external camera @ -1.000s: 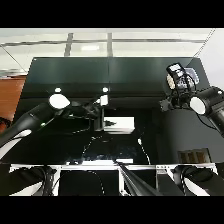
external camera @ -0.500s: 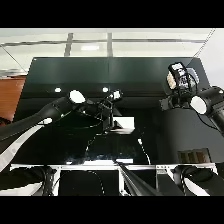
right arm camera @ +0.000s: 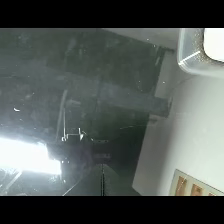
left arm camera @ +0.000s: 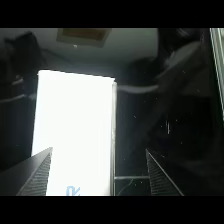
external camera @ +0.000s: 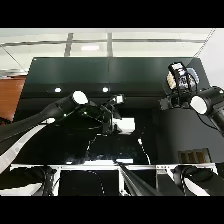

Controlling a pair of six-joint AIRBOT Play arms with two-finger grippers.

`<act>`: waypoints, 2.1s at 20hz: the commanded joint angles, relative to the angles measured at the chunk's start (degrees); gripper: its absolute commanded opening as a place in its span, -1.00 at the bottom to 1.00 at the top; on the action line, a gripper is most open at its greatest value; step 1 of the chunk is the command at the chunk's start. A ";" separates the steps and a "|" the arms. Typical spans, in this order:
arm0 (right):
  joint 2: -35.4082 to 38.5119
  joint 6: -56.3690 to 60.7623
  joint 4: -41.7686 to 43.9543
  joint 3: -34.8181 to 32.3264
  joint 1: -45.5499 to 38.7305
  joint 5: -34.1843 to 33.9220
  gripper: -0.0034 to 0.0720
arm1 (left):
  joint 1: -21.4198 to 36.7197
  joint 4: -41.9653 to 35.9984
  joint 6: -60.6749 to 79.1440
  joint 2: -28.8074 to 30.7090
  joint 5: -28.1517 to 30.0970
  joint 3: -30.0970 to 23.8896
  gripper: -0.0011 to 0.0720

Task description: Fold the box and place the chain.

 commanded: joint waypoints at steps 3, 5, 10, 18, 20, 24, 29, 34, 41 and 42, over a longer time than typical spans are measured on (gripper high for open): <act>0.02 -0.02 0.26 0.02 0.00 -0.09 -0.87 | -0.66 2.19 -2.14 0.00 -0.24 3.87 0.98; 0.02 -0.02 0.26 0.02 0.00 -0.11 -0.87 | -0.94 2.19 -2.21 0.00 0.59 4.37 0.98; 0.02 -0.02 0.24 0.02 0.00 -0.09 -0.87 | -1.14 3.37 -4.26 -0.02 3.91 4.35 0.98; 0.02 -0.02 0.63 0.02 0.00 -0.09 -0.87 | -1.84 8.37 -7.91 -0.66 2.51 4.28 0.98; 0.02 -0.02 0.66 0.02 0.00 -0.09 -0.87 | -2.60 8.44 -7.91 -0.66 1.77 4.28 0.98; 0.02 -0.02 1.09 0.02 0.00 -0.09 -0.87 | -4.20 9.07 -7.87 -0.66 1.99 4.28 0.98; 0.02 -0.02 1.51 0.02 0.00 -0.11 -0.87 | -5.97 13.14 -7.87 -1.18 3.56 4.28 0.99; 0.02 -0.02 1.53 0.02 0.00 -0.11 -0.87 | -10.32 18.93 -14.36 -2.12 12.02 4.24 0.99; 0.02 -0.02 2.62 0.02 0.00 -0.11 -0.87 | -10.45 29.75 -28.22 -0.42 10.99 3.96 0.02; 0.02 0.00 2.78 0.02 0.00 -0.13 -0.87 | -9.07 32.33 -29.97 0.81 9.49 4.04 -0.08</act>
